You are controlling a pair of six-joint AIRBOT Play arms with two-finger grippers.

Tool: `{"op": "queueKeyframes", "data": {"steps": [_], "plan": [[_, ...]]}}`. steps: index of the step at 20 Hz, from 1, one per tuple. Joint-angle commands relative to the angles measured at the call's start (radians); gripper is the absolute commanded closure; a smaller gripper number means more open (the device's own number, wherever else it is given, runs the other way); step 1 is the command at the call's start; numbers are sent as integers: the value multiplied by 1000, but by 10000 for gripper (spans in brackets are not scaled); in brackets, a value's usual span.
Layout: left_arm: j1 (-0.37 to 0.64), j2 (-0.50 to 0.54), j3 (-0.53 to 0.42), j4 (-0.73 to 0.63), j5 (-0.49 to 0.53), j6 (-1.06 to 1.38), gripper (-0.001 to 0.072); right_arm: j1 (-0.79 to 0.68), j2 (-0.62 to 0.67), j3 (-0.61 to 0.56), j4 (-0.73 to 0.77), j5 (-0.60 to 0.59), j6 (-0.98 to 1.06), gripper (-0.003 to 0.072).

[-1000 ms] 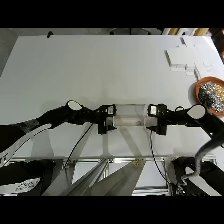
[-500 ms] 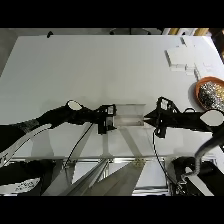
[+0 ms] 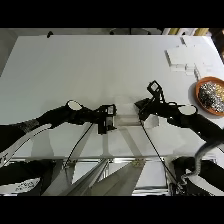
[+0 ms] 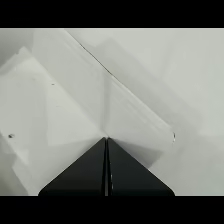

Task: Fold the box and place the chain.

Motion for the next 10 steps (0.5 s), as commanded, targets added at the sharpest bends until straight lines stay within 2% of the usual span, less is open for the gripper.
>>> {"op": "queueKeyframes", "data": {"steps": [1,3,5,7,9,10], "plan": [[0,0,0,0,0,1,499,9,-67,1,6,-27,49,665],[0,0,0,0,0,0,499,9,-56,4,-52,9,119,665],[0,0,0,0,0,1,499,4,-6,27,-188,74,220,665],[0,0,0,0,0,1,499,-17,96,70,-368,135,375,665],[0,0,0,0,0,1,499,-48,223,119,-573,262,469,664],[0,0,0,0,0,0,499,-58,293,139,-679,358,435,663]]}}
